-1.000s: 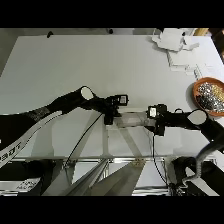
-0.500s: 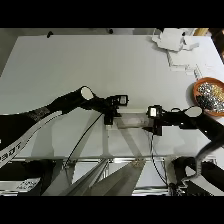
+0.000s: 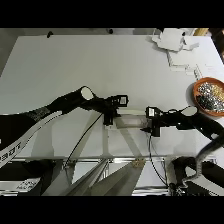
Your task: Fold the box and place the chain.
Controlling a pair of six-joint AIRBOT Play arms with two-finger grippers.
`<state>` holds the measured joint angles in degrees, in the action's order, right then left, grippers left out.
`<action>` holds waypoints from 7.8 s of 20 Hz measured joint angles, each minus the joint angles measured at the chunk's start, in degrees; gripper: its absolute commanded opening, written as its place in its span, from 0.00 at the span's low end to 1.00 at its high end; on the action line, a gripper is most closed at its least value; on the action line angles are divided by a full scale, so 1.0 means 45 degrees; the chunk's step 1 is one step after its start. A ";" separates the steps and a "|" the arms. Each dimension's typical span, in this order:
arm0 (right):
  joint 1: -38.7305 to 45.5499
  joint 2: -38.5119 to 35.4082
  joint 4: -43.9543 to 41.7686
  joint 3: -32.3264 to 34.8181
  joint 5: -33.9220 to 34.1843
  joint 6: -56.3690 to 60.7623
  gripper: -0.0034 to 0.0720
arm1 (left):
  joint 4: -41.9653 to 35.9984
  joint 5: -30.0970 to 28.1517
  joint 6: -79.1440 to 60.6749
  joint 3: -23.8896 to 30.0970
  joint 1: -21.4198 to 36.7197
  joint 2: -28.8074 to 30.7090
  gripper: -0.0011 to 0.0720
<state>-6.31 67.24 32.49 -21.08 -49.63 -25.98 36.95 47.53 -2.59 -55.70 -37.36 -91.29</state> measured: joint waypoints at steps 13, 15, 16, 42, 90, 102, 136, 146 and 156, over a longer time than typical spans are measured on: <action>-0.0005 0.0262 0.0345 0.0000 0.0204 0.0102 0.65 | -0.0019 -0.0024 0.0015 0.0000 0.0000 -0.0005 0.03; -0.0010 0.0262 0.0374 0.0000 0.0214 0.0112 0.65 | -0.0019 -0.0024 0.0015 0.0000 0.0000 0.0000 0.03; -0.0010 0.0262 0.0389 0.0000 0.0219 0.0121 0.65 | -0.0019 -0.0024 0.0015 0.0000 0.0000 0.0000 0.03; -0.0019 0.0267 0.0442 0.0005 0.0219 0.0146 0.65 | 0.4206 0.0894 0.3502 0.0015 0.0559 0.1865 0.84; -0.0019 0.0277 0.0447 0.0005 0.0223 0.0126 0.65 | 0.6013 0.1137 0.7747 0.1836 -0.0612 0.3468 0.54; -0.0019 0.0277 0.0447 0.0005 0.0219 0.0126 0.65 | 0.4459 -0.0855 0.3050 0.1953 -0.0753 0.2589 0.54; -0.0015 0.0277 0.0442 0.0005 0.0219 0.0136 0.65 | 0.5129 0.0335 1.1521 0.1962 0.0024 0.5338 0.02; -0.0015 0.0277 0.0442 0.0005 0.0219 0.0131 0.65 | 0.4197 0.0593 2.0011 0.4211 0.2259 0.5124 0.02; -0.0015 0.0277 0.0442 0.0005 0.0219 0.0131 0.65 | 0.0889 -0.0607 1.9360 0.4643 0.1059 0.3502 0.02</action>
<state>-6.37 68.49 34.48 -21.06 -48.64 -25.39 40.95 44.80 84.53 -34.81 -32.60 -75.53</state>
